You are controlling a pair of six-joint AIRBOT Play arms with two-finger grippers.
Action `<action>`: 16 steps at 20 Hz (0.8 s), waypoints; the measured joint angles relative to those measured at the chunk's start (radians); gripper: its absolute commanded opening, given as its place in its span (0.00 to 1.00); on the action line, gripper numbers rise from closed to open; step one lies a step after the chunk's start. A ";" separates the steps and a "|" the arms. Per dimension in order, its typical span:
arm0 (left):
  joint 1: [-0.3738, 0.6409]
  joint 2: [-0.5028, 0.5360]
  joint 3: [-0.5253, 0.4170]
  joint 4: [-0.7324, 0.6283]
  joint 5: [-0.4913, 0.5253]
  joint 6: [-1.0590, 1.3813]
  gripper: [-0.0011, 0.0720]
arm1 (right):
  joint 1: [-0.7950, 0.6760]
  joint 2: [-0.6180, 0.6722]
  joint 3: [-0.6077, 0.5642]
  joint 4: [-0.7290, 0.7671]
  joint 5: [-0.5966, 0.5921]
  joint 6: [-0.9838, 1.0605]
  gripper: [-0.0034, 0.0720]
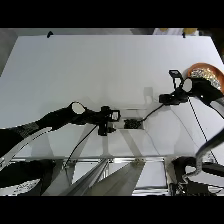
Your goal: Fold the box and place the chain.
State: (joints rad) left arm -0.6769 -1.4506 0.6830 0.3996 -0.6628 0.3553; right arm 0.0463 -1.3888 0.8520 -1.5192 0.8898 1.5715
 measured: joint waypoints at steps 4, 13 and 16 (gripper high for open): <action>0.000 0.000 0.000 0.000 0.000 0.000 0.30 | 0.001 -0.003 0.000 0.001 0.004 -0.001 0.07; 0.000 0.000 0.000 0.000 0.000 0.000 0.30 | 0.117 0.290 0.000 0.010 0.190 -0.028 0.07; 0.000 0.000 0.000 0.000 0.000 0.000 0.30 | 0.191 0.455 0.000 0.031 0.276 -0.029 0.07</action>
State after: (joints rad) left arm -0.6769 -1.4506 0.6830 0.4000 -0.6628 0.3557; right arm 0.2375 -0.9340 0.8516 -1.4879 1.1656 1.5425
